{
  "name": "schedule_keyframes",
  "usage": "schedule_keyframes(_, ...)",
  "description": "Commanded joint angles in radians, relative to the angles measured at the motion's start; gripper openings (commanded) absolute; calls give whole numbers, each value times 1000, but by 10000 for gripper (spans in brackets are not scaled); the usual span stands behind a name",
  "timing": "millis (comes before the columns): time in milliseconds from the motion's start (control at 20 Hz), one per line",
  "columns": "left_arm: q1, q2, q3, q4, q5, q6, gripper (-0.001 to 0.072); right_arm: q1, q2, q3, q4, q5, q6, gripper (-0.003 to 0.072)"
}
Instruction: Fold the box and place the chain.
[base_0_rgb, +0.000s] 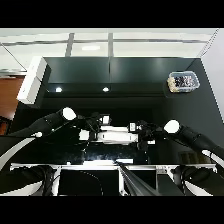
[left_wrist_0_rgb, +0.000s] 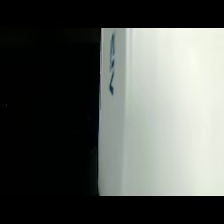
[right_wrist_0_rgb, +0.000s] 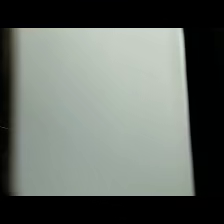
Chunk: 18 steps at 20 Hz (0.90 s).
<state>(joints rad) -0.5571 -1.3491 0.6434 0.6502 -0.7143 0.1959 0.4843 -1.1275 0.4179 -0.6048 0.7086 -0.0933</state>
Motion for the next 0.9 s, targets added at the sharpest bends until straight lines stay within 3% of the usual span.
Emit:
schedule_keyframes(0, 0, 0, 0, 0, 0, 0, 27, 0, 0, -1, -1, -6, -2, 626)
schedule_keyframes(150, 0, 0, 0, 0, 0, -15, 27, 0, 0, -1, -1, -6, -2, 618)
schedule_keyframes(200, 0, 0, 0, 0, 0, -28, 27, 0, 0, -1, -1, -6, -2, 479)
schedule_keyframes(350, 0, 0, 0, 0, 0, -47, 27, 0, 0, -1, -1, -6, -2, 461)
schedule_keyframes(400, 0, 0, 0, 0, 0, -47, 27, 0, 0, -1, -1, -6, -2, 382)
schedule_keyframes(450, 0, 0, 0, 0, 0, -47, 27, 0, 0, -1, -1, -1, -2, 249)
schedule_keyframes(700, 0, 19, 0, 6, -48, -47, 26, 0, 0, -1, -1, 5, -2, 246)
schedule_keyframes(800, 0, 66, 0, 62, -54, -82, 29, 0, 0, -1, -1, 6, -2, 246)
schedule_keyframes(850, 2, 98, 0, 116, -51, -120, 66, 0, 0, -1, -1, 5, -2, 246)
